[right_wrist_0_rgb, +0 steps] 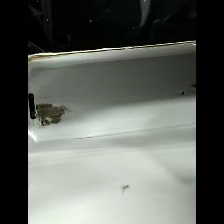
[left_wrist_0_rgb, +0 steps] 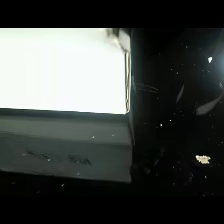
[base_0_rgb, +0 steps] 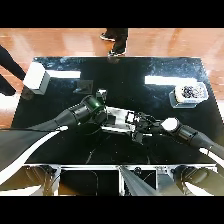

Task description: Fold the box and place the chain.

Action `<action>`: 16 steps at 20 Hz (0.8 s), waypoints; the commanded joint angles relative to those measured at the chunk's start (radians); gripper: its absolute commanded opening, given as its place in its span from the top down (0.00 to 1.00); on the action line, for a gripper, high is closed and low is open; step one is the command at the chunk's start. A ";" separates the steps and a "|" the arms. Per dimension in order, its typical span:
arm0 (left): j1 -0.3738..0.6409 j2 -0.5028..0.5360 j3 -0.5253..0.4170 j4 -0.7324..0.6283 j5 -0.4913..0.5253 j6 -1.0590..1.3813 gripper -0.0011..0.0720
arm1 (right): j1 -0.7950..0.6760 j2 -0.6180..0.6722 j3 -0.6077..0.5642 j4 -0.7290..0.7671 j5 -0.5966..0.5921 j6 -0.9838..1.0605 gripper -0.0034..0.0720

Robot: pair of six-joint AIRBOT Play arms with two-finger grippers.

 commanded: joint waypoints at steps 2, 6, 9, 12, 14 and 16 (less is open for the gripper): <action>0.000 0.001 0.009 -0.019 0.011 0.003 0.54 | 0.001 -0.001 -0.001 0.000 0.005 0.008 0.22; 0.002 0.001 0.010 -0.013 0.030 0.003 0.49 | 0.001 -0.001 -0.001 0.000 0.005 0.010 0.22; 0.002 0.001 0.010 0.024 0.029 0.003 0.20 | 0.001 -0.001 -0.001 0.000 0.005 0.010 0.22; 0.006 -0.002 0.012 0.031 0.026 0.003 0.17 | 0.001 -0.001 -0.001 0.000 0.005 0.013 0.22; 0.010 -0.003 0.012 0.032 0.024 0.003 0.18 | 0.001 -0.001 -0.001 0.000 0.005 0.013 0.22; 0.017 -0.003 0.012 0.031 0.021 0.004 0.37 | 0.001 -0.001 -0.001 0.000 0.005 0.013 0.22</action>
